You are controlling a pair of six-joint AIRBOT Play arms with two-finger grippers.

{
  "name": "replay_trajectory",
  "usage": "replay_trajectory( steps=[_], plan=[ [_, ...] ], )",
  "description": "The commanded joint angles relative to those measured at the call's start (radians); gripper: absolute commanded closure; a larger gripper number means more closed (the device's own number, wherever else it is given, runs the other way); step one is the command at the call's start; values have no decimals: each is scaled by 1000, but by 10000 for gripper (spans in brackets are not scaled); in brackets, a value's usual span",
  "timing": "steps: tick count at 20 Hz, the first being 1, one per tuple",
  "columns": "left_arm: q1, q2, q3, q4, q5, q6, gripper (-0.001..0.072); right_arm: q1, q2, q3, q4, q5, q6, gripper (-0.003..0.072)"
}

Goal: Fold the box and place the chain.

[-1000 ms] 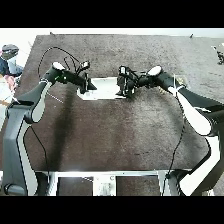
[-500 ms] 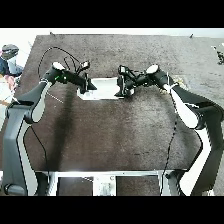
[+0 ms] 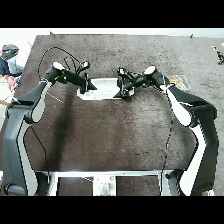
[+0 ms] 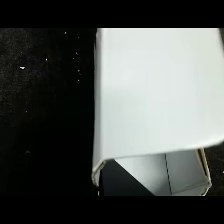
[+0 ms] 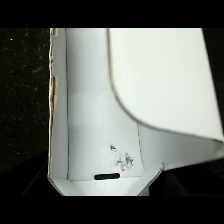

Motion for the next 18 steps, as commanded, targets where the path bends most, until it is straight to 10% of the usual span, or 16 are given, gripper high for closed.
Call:
replay_trajectory(
  steps=[1,18],
  plan=[
    [0,0,0,-1,1,0,698,1,-11,3,-2,2,7,85],
    [0,0,0,-1,1,0,698,10,-29,5,43,-28,-18,88]
  ],
)
